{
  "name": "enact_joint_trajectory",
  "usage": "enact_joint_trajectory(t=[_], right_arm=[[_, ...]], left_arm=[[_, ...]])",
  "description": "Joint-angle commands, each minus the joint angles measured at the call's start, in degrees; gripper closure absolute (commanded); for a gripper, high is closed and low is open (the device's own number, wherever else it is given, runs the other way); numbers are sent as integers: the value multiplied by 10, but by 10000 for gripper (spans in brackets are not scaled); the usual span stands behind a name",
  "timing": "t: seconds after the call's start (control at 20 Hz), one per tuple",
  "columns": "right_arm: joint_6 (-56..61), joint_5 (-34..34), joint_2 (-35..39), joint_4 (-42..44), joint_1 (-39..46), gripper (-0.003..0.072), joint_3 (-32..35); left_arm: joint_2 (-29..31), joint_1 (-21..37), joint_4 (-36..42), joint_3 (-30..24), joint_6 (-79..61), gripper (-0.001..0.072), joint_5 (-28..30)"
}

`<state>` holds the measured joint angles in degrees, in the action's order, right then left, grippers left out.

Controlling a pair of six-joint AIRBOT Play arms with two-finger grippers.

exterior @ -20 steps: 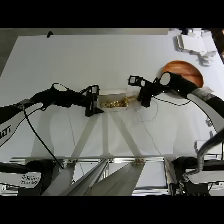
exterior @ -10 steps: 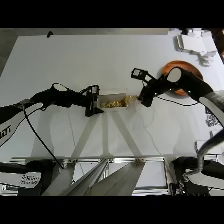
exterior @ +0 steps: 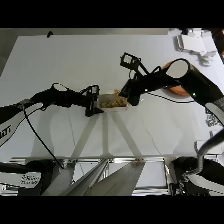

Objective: Fold the box and place the chain.

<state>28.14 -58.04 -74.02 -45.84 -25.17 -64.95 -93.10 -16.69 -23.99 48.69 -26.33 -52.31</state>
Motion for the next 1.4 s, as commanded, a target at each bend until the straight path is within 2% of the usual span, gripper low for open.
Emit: enact_joint_trajectory(t=[0.0, 0.2, 0.45, 0.55, 0.65, 0.7, 0.8, 0.85, 1.0, 1.15, 1.35], right_arm=[[6, 32, -3, 32, -35, 681, -30], [6, 73, -4, 70, -44, 681, -32], [6, 71, -24, 66, -44, 681, -32], [22, 64, -52, 41, -44, 680, -32], [68, 60, -73, -29, -44, 676, -32], [85, 59, -74, -69, -43, 650, -32], [95, 55, -72, -104, -34, 457, -32], [95, 49, -71, -104, -24, 394, -32], [92, 14, -59, -112, 9, 386, -32], [66, -21, -31, -174, 44, 387, -28], [-49, -20, -12, -184, 107, 390, 31]], left_arm=[[0, 0, 0, 0, 0, 550, 0], [0, 0, 0, 0, 0, 550, 0], [0, 0, 0, 0, 0, 550, 0], [0, 0, 0, 0, 0, 550, 0], [0, 0, 0, 0, 0, 550, 0], [0, 0, 0, 0, 0, 550, 0], [0, 0, 0, 0, 0, 550, 0], [0, 0, 0, 0, 0, 550, 0], [0, 0, 0, 0, 0, 550, 0], [0, 0, 0, 0, 0, 550, 0], [0, 0, 0, 0, 0, 550, 0]])
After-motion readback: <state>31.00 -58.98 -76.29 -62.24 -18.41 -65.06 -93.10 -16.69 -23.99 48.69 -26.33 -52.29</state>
